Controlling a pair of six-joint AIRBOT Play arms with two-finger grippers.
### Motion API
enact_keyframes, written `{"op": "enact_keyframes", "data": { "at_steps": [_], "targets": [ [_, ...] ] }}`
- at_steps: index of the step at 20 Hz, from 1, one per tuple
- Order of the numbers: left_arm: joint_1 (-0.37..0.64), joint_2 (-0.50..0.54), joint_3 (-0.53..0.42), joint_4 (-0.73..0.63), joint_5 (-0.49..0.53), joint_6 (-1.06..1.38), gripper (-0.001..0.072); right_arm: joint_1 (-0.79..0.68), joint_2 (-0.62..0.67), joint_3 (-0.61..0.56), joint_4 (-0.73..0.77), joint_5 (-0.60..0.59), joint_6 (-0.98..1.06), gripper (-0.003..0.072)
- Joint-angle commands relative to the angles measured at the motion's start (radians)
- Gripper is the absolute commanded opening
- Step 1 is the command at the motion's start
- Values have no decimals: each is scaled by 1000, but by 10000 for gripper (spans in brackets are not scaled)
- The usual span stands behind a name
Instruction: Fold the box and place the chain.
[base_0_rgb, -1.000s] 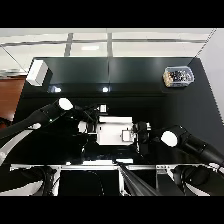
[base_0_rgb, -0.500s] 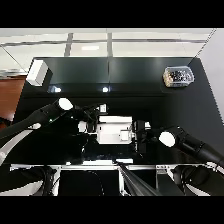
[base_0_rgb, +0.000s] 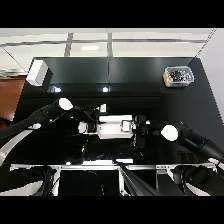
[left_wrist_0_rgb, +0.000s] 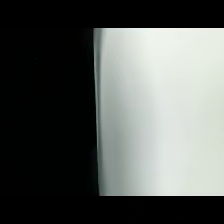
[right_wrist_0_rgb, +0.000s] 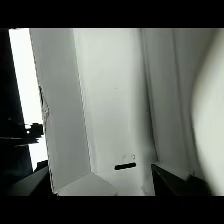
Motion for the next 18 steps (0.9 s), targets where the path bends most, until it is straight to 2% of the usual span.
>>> {"op": "enact_keyframes", "data": {
  "at_steps": [1, 7, 18],
  "targets": [
    [-1, -1, 0, 3, 1, 5, 25, -50, -1, 14, 42, 7, -17, 714],
    [-1, -1, 0, -4, 1, 5, 26, -83, -1, 14, 47, 5, -32, 714],
    [-1, -1, 0, -4, -5, 5, 25, -205, -26, 14, 341, 24, -341, 714]
  ]
}}
